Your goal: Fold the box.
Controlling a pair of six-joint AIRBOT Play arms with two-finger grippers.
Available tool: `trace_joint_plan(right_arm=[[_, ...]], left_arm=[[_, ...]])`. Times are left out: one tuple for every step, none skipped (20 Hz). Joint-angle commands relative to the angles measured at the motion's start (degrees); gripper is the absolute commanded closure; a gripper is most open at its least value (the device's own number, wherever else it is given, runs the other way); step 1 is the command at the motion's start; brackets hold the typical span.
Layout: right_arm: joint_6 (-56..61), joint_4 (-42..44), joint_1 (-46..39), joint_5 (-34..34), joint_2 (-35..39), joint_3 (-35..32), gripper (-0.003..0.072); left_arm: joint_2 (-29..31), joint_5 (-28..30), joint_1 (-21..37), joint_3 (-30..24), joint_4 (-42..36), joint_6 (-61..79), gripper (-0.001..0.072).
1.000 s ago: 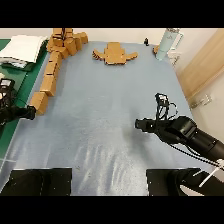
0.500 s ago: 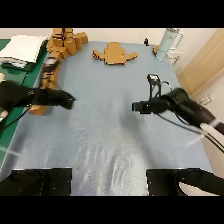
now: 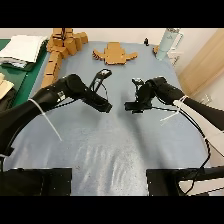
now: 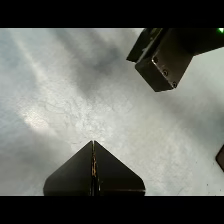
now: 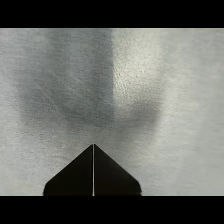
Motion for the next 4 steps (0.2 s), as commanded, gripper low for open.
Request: trace_joint_plan(right_arm=[[-1.01,1.31,-0.07,-1.01,-1.27,0.66,0.0679],[-1.01,1.31,-0.07,-1.01,-1.27,0.66,0.0679],[-1.01,1.31,-0.07,-1.01,-1.27,0.66,0.0679],[-1.01,1.31,-0.07,-1.01,-1.27,0.66,0.0679]], left_arm=[[-2.14,0.07,-1.20,1.01,0.13,-0.59,0.0697],[-2.12,0.07,-1.20,1.01,0.13,-0.59,0.0697],[-2.12,0.07,-1.20,1.01,0.13,-0.59,0.0698],[-2.12,0.07,-1.20,1.01,0.13,-0.59,0.0698]])
